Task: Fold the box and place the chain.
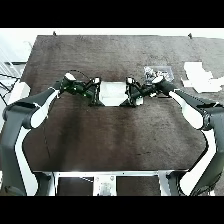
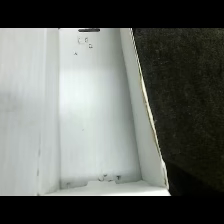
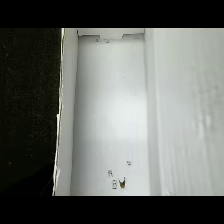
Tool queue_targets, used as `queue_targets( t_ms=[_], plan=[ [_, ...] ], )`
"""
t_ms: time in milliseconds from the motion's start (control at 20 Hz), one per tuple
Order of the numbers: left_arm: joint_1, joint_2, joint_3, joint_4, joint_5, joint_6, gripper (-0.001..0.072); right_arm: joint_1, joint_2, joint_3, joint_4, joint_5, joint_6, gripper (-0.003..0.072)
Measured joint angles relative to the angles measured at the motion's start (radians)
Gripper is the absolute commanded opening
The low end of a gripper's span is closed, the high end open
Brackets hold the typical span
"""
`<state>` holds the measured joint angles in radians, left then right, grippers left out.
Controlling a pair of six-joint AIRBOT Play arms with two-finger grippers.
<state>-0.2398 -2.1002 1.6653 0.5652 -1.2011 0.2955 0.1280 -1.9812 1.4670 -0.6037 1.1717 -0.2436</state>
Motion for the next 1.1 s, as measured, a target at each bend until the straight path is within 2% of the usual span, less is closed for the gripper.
queue_targets(
  t_ms=[250, 300, 350, 400, 850, 1100],
  plan=[
    [0.000, 0.000, 0.000, 0.000, 0.003, 0.000, 0.0627, 0.000, 0.000, 0.000, 0.000, 0.000, 0.000, 0.0482],
    [0.000, 0.000, 0.000, 0.000, 0.003, 0.000, 0.0628, 0.000, 0.000, 0.000, 0.000, 0.000, 0.000, 0.0595],
    [0.000, 0.000, 0.000, 0.000, 0.005, 0.000, 0.0627, 0.001, 0.000, 0.001, 0.000, -0.002, 0.001, 0.0620],
    [-0.001, 0.000, 0.000, -0.001, 0.011, 0.000, 0.0627, 0.002, -0.001, 0.002, -0.002, -0.005, 0.000, 0.0715],
    [-0.001, 0.000, 0.000, -0.005, 0.022, -0.006, 0.0627, -0.042, 0.013, 0.039, -0.042, 0.003, 0.004, 0.0716],
    [-0.002, -0.001, 0.000, 0.004, 0.005, -0.003, 0.0627, -0.092, 0.053, 0.044, -0.126, -0.013, 0.058, 0.0716]
  ],
)
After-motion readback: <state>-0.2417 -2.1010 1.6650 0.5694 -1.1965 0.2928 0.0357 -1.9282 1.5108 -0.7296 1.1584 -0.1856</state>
